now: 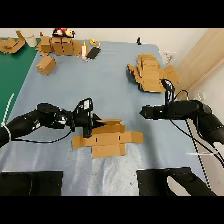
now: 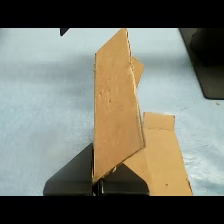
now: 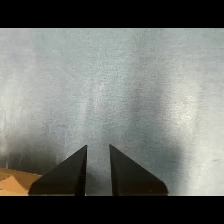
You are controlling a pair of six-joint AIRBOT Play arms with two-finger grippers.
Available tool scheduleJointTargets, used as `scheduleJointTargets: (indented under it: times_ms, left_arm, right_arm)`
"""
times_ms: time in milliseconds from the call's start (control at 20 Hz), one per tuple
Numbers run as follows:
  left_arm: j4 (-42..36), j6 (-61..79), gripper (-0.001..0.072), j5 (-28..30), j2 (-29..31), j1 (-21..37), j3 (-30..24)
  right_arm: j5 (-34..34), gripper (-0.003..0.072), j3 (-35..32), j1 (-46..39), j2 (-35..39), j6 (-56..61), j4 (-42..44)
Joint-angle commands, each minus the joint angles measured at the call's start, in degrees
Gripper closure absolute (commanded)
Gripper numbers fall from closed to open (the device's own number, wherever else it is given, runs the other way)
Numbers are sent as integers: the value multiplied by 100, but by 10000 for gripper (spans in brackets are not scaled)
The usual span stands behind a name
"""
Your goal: Fold the box.
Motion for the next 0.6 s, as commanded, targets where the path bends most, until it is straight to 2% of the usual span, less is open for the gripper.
scheduleJointTargets:
  times_ms: [0,550]
  left_arm:
    - [-31,214,698,404,92,-251,-79]
    - [-417,160,697,476,76,-310,-549]
  right_arm:
    - [79,472,7,0,-2,2,57]
    - [79,473,7,0,-2,0,81]
